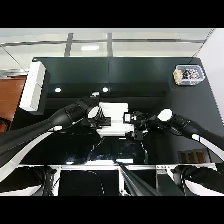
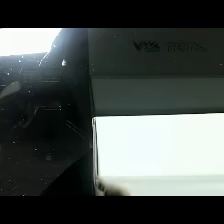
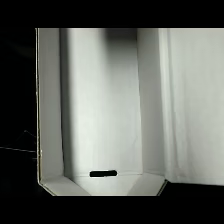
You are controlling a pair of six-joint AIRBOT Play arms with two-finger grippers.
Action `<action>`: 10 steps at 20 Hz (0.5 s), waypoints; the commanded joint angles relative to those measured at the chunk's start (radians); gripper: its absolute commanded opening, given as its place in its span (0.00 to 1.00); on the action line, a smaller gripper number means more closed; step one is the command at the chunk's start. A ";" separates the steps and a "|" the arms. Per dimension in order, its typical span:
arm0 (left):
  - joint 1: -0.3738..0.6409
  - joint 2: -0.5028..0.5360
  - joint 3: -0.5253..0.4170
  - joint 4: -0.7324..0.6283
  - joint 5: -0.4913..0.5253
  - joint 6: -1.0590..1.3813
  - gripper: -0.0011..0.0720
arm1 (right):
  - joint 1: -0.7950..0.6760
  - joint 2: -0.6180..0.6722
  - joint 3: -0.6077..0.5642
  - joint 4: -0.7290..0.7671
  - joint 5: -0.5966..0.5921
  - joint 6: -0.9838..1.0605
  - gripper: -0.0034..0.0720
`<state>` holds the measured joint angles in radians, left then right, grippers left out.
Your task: Fold the box and place the chain.
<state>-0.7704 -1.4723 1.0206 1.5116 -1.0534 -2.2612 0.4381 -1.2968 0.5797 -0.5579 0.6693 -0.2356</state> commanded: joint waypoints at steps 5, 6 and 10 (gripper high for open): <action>0.000 -0.001 0.001 0.005 0.002 0.005 0.53 | 0.000 0.000 0.001 0.000 -0.001 0.000 0.34; 0.000 -0.001 0.001 0.007 0.002 0.005 0.53 | 0.000 0.000 0.001 0.000 -0.001 0.000 0.34; 0.000 -0.001 0.001 0.006 0.005 0.005 0.32 | 0.000 0.000 0.001 0.000 -0.001 0.000 0.34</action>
<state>-0.7704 -1.4727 1.0203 1.5139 -1.0504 -2.2570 0.4381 -1.2968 0.5797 -0.5583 0.6685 -0.2359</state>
